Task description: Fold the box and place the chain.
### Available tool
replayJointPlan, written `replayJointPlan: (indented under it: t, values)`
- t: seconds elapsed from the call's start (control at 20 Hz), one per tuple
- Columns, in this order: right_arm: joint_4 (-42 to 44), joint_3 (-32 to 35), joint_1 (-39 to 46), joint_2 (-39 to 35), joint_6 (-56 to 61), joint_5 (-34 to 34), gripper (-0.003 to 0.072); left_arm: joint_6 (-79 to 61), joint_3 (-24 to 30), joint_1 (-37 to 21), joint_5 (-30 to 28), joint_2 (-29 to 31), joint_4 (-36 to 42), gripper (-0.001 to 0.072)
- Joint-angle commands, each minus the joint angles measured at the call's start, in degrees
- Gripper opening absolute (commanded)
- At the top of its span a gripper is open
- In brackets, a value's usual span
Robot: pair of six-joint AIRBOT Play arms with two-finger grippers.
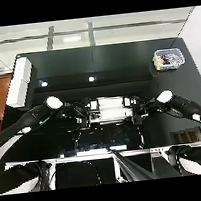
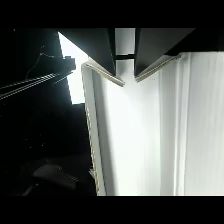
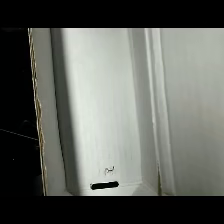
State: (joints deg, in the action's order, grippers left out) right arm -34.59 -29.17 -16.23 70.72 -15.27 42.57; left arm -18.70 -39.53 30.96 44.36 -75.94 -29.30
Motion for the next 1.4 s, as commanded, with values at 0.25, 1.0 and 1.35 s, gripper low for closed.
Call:
replayJointPlan:
  t: [0.25,1.0,1.35]
  values:
    - [0.04,-0.02,0.02,0.02,0.07,0.02,0.0404,1.16,-0.02,1.14,-3.85,-0.33,3.41,0.0104]
    - [0.04,-0.02,0.02,0.02,0.04,0.02,0.0404,1.16,0.0,1.05,-3.89,-0.5,5.62,0.0396]
    - [0.04,-0.02,0.02,0.02,0.04,0.02,0.0403,1.16,-0.02,0.76,-5.16,0.52,5.29,0.0248]
